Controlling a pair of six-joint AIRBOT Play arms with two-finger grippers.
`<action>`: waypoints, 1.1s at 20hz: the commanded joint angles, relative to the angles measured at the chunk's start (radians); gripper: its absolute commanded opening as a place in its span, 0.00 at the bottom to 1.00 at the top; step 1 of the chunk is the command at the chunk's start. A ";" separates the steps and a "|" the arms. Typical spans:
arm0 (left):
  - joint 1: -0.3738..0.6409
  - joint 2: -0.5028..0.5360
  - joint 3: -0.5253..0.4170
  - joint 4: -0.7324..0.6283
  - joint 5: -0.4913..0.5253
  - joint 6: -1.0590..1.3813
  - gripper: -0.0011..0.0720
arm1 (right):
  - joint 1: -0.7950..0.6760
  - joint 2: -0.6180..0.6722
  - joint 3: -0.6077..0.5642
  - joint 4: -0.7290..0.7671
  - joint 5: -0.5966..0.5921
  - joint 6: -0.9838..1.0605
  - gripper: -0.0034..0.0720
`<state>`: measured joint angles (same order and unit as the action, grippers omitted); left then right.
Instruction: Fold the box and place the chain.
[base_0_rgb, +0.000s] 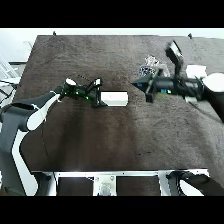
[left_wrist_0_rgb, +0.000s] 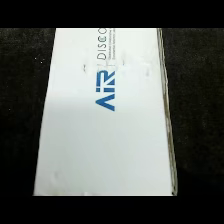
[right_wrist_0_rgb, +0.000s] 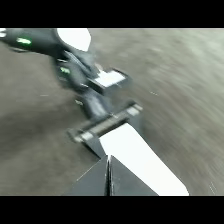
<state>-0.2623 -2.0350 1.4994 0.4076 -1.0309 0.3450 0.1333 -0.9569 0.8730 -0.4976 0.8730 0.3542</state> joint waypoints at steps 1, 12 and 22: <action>0.001 0.001 0.001 -0.005 -0.004 0.000 0.44 | -0.007 0.241 -0.298 -0.007 -0.267 0.013 0.06; 0.072 0.296 -0.005 0.015 0.143 -0.314 0.03 | -0.008 0.404 -0.500 -0.007 -0.280 0.013 0.06; 0.582 0.647 -0.257 0.082 0.544 -0.617 0.04 | -0.008 0.403 -0.500 0.021 -0.291 0.039 0.06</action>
<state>0.1707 -1.4338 1.3006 0.4664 -0.5644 -0.1722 0.1261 -0.5545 0.3729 -0.4973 0.5892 0.3908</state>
